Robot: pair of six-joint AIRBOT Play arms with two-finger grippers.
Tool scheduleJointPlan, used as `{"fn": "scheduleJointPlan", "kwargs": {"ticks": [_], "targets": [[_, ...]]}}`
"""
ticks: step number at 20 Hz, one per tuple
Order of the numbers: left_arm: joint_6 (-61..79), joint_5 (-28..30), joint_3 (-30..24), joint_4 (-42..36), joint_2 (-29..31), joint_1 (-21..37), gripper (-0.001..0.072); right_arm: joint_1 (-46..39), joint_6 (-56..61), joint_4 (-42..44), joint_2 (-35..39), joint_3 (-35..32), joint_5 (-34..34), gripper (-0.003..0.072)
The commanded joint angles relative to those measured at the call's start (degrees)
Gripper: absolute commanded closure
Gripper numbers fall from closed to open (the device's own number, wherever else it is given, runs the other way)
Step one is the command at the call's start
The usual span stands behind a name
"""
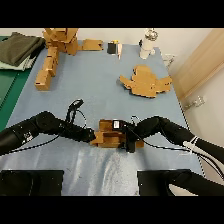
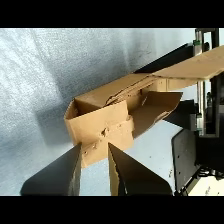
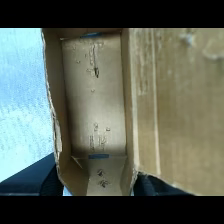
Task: Fold the box.
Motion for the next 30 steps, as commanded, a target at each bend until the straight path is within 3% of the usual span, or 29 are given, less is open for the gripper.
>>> {"fn": "scheduleJointPlan", "kwargs": {"ticks": [1,2,4,5,8,10,13,19,23,26,27,28,30], "targets": [[0.0,-0.1,0.5,-0.5,0.0,0.0,0.0445,0.0,0.0,0.0,0.0,0.0,0.0,0.0165],[0.0,-0.7,1.3,-0.4,0.1,0.1,0.0448,0.0,0.0,0.0,0.0,0.0,0.0,0.0165],[-0.2,-2.2,3.0,2.5,0.9,0.2,0.063,0.0,0.0,0.0,0.0,0.0,0.0,0.0165],[-1.6,-3.0,3.4,4.3,1.4,0.7,0.0668,0.0,0.0,0.0,0.0,0.0,0.0,0.0165],[-9.4,-7.5,3.4,13.6,1.8,4.5,0.0699,0.0,0.0,0.0,0.0,0.0,0.0,0.0165],[-14.6,-8.8,3.4,19.6,1.8,7.7,0.0699,0.0,0.0,0.0,0.0,0.0,0.0,0.0165],[-16.6,-8.7,3.4,21.3,1.6,10.7,0.07,0.0,0.0,0.0,0.0,0.0,0.0,0.0165],[-17.4,-8.6,3.4,21.3,-3.7,8.7,0.0701,0.0,0.0,0.0,0.0,0.0,0.0,0.0165],[-17.7,-10.0,4.9,21.2,1.4,8.9,0.07,0.0,0.0,0.0,0.0,0.0,0.0,0.0165],[-17.7,-14.6,5.1,21.2,6.3,9.0,0.0695,0.0,0.0,0.0,0.0,0.0,0.0,0.0165],[-17.9,-15.8,5.1,21.5,7.4,9.0,0.0534,0.0,0.0,0.0,0.0,0.0,0.0,0.0165],[-19.0,-16.3,5.1,21.6,8.3,9.0,0.0269,0.0,0.0,0.0,0.0,0.0,0.0,0.0165],[-19.6,-15.8,5.1,21.7,9.0,9.0,0.0257,0.0,0.0,0.0,0.0,0.0,0.0,0.0165]]}}
